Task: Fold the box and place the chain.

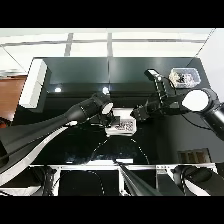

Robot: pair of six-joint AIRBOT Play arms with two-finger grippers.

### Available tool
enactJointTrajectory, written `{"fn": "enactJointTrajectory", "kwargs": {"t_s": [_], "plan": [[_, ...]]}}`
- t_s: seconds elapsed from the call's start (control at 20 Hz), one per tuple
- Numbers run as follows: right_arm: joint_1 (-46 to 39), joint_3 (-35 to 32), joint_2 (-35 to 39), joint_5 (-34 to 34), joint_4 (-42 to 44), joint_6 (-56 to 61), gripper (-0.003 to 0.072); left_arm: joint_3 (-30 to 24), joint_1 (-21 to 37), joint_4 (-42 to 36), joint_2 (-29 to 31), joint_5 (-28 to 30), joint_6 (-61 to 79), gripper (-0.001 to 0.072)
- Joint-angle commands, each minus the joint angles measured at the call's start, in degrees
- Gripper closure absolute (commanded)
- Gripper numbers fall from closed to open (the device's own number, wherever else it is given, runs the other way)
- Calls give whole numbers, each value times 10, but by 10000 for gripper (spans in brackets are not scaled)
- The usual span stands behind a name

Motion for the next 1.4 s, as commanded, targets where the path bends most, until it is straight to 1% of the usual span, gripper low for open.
{"fn": "enactJointTrajectory", "kwargs": {"t_s": [0.0,0.1,0.2,0.3,0.4,0.45,0.55,0.65,0.7,0.75,0.8,0.85,0.9,1.05,1.1,1.15,1.2,1.25,1.3,1.35], "plan": [[-38,-9,9,9,-26,5,371,0,0,0,0,0,0,682],[-100,-8,34,43,-71,5,371,0,0,0,0,1,0,682],[-161,-8,55,79,-150,6,371,0,0,0,0,6,0,681],[-204,-11,59,111,-191,5,371,0,0,0,0,7,0,682],[-219,-16,59,112,-195,5,371,0,0,1,0,6,0,682],[-219,-21,59,102,-193,5,372,0,0,5,0,5,0,682],[-217,-33,59,82,-170,5,371,0,0,4,0,5,9,682],[-217,-45,59,76,-159,5,372,0,0,4,1,-7,11,677],[-217,-48,59,81,-165,5,372,1,0,5,2,-16,10,594],[-217,-48,59,83,-167,6,372,1,0,5,6,-19,10,393],[-217,-48,59,83,-167,6,371,1,0,6,14,-21,15,166],[-217,-48,59,81,-167,6,371,1,-1,10,26,-22,15,49],[-217,-48,59,78,-169,6,371,1,-3,20,44,-21,24,13],[-217,-48,59,68,-169,6,372,-4,-24,95,116,-26,51,13],[-217,-48,59,66,-170,5,372,-14,-31,134,147,-29,50,12],[-217,-48,59,66,-171,5,372,-28,-33,178,179,-45,25,12],[-217,-48,59,66,-174,5,372,-43,-28,228,211,-70,-24,13],[-217,-48,59,66,-180,6,371,-66,-15,267,248,-77,-49,12],[-217,-48,59,62,-189,6,372,-92,6,281,282,-68,-55,12],[-217,-48,59,55,-198,6,372,-124,41,275,316,-51,-56,13]]}}
